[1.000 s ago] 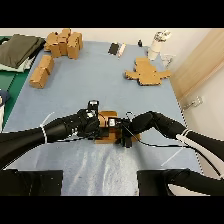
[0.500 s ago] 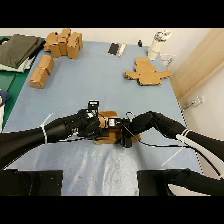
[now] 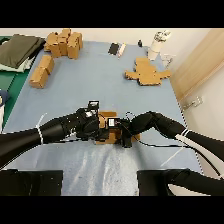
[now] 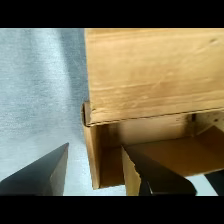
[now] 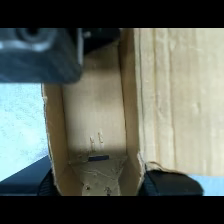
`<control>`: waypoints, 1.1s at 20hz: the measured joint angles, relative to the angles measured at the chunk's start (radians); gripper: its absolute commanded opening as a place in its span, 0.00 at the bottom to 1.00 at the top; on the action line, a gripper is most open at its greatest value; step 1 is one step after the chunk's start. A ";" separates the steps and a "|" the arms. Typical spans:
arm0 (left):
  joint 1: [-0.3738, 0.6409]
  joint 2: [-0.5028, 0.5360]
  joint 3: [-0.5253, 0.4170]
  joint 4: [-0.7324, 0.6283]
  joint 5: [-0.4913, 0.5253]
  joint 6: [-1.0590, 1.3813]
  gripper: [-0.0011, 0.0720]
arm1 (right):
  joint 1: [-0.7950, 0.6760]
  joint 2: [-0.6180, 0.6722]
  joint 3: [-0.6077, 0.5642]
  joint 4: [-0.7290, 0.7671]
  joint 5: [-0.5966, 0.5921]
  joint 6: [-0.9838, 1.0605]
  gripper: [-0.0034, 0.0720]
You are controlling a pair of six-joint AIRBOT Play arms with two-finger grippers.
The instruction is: Fold the box.
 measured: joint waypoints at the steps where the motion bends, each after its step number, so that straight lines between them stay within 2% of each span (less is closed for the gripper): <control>1: 0.000 0.001 0.006 -0.002 -0.002 0.000 0.71 | 0.000 0.000 0.000 0.000 0.000 0.000 0.74; 6: 0.037 0.002 0.042 -0.058 -0.006 -0.005 0.71 | 0.000 0.000 0.000 -0.001 0.000 0.000 0.74; 10: 0.086 0.002 0.053 -0.106 -0.058 -0.001 0.71 | 0.000 0.000 0.000 -0.001 0.000 0.000 0.74; 19: 0.143 0.002 0.117 -0.136 -0.106 0.010 0.71 | 0.000 0.000 0.001 0.009 0.006 0.004 0.74; 22: 0.179 0.003 0.144 -0.146 -0.119 0.006 0.66 | 0.000 0.000 0.000 -0.006 0.003 0.000 0.74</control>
